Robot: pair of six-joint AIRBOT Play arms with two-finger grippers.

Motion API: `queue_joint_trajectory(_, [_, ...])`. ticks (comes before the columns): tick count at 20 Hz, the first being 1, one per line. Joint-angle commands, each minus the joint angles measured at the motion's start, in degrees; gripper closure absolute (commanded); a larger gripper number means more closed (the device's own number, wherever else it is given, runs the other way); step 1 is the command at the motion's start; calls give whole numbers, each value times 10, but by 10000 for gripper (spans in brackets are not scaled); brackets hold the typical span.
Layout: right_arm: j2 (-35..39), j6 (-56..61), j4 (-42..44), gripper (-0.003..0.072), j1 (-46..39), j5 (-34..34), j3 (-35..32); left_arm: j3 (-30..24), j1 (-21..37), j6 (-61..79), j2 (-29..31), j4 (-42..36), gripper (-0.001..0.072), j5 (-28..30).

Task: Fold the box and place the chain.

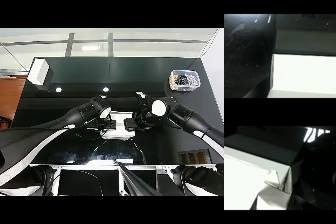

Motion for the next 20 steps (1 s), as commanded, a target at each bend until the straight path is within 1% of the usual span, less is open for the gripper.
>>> queue_joint_trajectory(1, [0, 11, -2, 179, 0, 22, 2, 0, 0, 0, 0, 0, 679, 1])
queue_joint_trajectory(6, [0, 25, 21, 181, 6, 11, 2, 0, 0, 0, 0, 0, 679, 1])
queue_joint_trajectory(12, [0, 49, 19, 190, 22, -16, 6, 0, 0, 0, 0, 0, 679, 1])
queue_joint_trajectory(20, [0, 66, 13, 191, 22, -17, 6, 0, 0, 0, 0, -1, 679, 1])
